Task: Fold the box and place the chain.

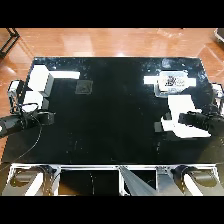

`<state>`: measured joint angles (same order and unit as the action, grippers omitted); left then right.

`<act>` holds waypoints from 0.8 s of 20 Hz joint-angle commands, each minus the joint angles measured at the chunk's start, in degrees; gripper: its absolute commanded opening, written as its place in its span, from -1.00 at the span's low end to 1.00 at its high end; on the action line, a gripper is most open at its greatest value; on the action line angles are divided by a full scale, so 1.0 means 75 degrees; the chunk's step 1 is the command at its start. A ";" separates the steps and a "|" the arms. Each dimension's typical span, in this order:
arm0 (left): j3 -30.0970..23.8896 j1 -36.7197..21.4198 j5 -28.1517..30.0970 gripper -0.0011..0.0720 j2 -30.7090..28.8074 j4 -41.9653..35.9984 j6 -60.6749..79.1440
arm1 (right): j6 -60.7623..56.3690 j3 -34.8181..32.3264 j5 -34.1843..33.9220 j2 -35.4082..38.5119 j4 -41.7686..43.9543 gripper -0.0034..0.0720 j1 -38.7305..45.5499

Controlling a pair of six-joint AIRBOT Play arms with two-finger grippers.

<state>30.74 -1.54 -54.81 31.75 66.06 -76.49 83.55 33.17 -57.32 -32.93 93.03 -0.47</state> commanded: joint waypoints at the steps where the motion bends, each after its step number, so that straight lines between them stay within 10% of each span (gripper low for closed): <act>1: -0.0003 0.0000 0.0152 -0.91 -0.0006 -0.0487 0.0000 | 0.0003 -0.0003 0.0530 0.0003 -0.0044 -0.85 0.0000; 4: -0.0003 0.0000 0.0289 -0.91 0.0006 -0.0560 -0.0006 | 0.0000 -0.0003 0.0761 0.0003 -0.0055 -0.83 0.0015; 5: -0.0003 0.0000 0.0367 -0.69 0.0009 -0.0580 -0.0006 | -0.0003 -0.0003 0.0810 0.0003 -0.0079 -0.21 0.0017; 6: -0.0003 0.0000 0.0399 0.19 0.0009 -0.0609 -0.0003 | 0.0000 -0.0003 0.0688 0.0003 -0.0061 0.99 0.0015; 7: -0.0003 0.0000 0.0478 0.78 0.0015 -0.0662 -0.0067 | 0.0029 -0.0003 0.0635 0.0000 -0.0073 0.93 0.0017; 16: -0.0003 0.0003 0.0807 0.78 0.0221 -0.1346 -0.0026 | -0.0128 0.0717 0.1469 -0.0694 -0.0933 0.92 0.3471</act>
<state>30.74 -1.54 -50.24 33.10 57.25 -76.77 82.87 35.79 -50.13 -35.09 88.18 14.04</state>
